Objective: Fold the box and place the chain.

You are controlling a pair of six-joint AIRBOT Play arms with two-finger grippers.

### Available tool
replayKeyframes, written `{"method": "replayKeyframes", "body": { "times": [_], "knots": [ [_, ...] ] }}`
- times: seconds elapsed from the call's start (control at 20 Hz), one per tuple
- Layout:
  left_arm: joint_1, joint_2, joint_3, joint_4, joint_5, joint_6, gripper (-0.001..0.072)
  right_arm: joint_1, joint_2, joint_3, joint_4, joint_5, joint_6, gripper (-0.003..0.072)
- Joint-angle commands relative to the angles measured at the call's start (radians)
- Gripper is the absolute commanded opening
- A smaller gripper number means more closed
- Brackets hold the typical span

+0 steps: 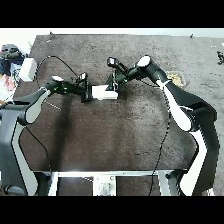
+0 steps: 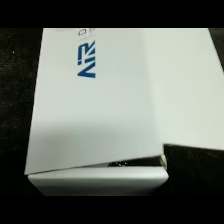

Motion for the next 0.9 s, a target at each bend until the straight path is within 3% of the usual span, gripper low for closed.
{"method": "replayKeyframes", "body": {
  "times": [0.0,0.3,0.5,0.55,0.6,0.75,0.85],
  "knots": [
    [0.0,0.0,0.0,0.0,0.0,0.0,0.0217,0.0,0.015,0.0,0.013,0.026,0.024,0.0369],
    [0.001,0.0,0.0,0.0,0.0,0.0,0.0217,-0.011,0.069,-0.05,0.05,0.065,0.089,0.0368],
    [0.001,0.0,0.0,0.0,0.0,0.0,0.0217,-0.009,0.068,-0.14,0.176,-0.027,-0.061,0.0371],
    [0.001,0.0,0.0,0.0,0.0,0.0,0.0217,-0.009,0.068,-0.161,0.208,-0.037,-0.116,0.0395],
    [0.001,0.0,0.0,0.0,0.0,0.0,0.0218,-0.008,0.067,-0.177,0.216,-0.057,-0.136,0.0545],
    [0.001,0.0,0.0,0.0,0.0,0.0,0.0217,-0.008,0.064,-0.203,0.203,-0.082,-0.145,0.0548],
    [0.0,0.0,0.0,0.0,0.0,0.0,0.0217,-0.008,0.059,-0.204,0.188,-0.105,-0.166,0.0476]
  ]
}}
